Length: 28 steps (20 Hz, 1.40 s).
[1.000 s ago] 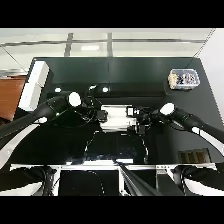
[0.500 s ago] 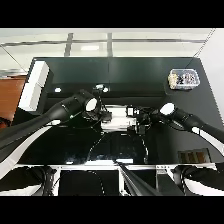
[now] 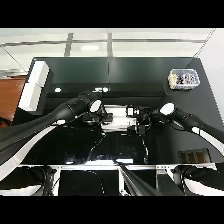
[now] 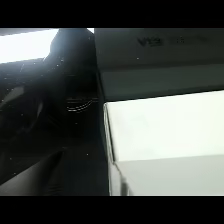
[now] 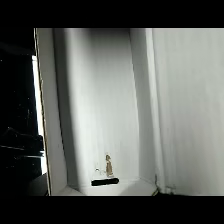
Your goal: Fold the box and place the chain.
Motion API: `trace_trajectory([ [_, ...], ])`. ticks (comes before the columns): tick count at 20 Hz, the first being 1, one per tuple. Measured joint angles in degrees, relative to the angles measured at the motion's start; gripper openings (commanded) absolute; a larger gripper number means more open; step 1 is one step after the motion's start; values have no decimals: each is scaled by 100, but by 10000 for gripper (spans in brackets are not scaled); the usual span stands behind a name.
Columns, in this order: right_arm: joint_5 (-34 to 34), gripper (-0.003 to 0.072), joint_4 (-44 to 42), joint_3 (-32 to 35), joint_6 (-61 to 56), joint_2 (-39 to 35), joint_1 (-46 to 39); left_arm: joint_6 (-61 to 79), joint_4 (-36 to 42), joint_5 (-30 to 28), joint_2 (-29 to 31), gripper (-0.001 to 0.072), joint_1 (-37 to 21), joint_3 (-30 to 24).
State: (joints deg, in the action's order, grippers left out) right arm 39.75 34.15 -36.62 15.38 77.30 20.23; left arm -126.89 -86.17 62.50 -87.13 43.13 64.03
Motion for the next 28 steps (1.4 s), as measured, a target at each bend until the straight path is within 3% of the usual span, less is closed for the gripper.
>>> trace_trajectory([
  [2,0,408,0,0,2,2,0,-61,9,-20,-11,209,0,7],
  [4,-7,408,-4,0,0,2,0,-101,39,-138,-24,27,2,13],
  [7,-7,408,-4,0,0,2,0,-122,70,-140,-90,20,2,59],
  [8,-7,408,-4,0,0,2,0,-120,81,-114,-127,27,2,87],
  [10,-4,408,-2,0,0,2,0,-94,90,-94,-214,194,9,166],
  [13,-7,408,-2,0,-2,0,0,-92,87,-70,-271,206,2,339],
  [14,-7,408,-2,0,-2,2,0,-94,72,7,-280,272,2,387],
  [15,-7,408,-4,0,-2,2,0,-92,48,4,-271,425,2,435],
  [16,-7,408,-2,0,-2,2,0,-96,35,44,-286,466,2,457],
  [24,-4,408,-2,0,0,2,0,-308,-46,267,-354,463,11,527],
  [25,-4,408,-2,0,0,2,0,-358,-46,269,-372,447,15,527],
  [28,-4,408,-2,0,0,0,0,-444,-37,291,-413,20,20,527],
])
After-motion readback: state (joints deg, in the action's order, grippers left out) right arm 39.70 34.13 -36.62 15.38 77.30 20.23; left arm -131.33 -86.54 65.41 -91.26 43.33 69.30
